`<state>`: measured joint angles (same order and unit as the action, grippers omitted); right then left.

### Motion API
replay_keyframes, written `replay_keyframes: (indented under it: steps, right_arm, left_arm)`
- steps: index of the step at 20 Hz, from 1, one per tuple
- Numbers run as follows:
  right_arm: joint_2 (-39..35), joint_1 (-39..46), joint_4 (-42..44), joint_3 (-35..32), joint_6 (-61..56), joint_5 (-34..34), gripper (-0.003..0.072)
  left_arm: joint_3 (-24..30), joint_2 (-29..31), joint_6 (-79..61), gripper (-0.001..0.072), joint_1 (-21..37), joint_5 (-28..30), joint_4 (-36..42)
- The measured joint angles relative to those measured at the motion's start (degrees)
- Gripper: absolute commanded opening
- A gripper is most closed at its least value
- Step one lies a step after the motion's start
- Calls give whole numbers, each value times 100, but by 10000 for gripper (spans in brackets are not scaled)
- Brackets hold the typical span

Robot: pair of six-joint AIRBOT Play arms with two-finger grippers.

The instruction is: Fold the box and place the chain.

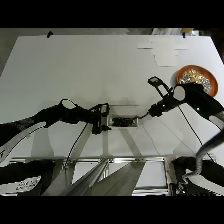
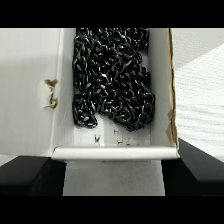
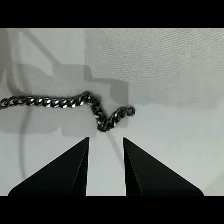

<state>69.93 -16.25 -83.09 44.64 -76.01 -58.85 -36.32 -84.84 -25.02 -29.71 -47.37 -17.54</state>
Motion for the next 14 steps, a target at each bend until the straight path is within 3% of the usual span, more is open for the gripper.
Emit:
replay_keyframes:
  steps: [14]
  right_arm:
    - [424,2,114,-114,-68,407,239]
  left_arm:
    - [0,0,0,221,0,0,0]
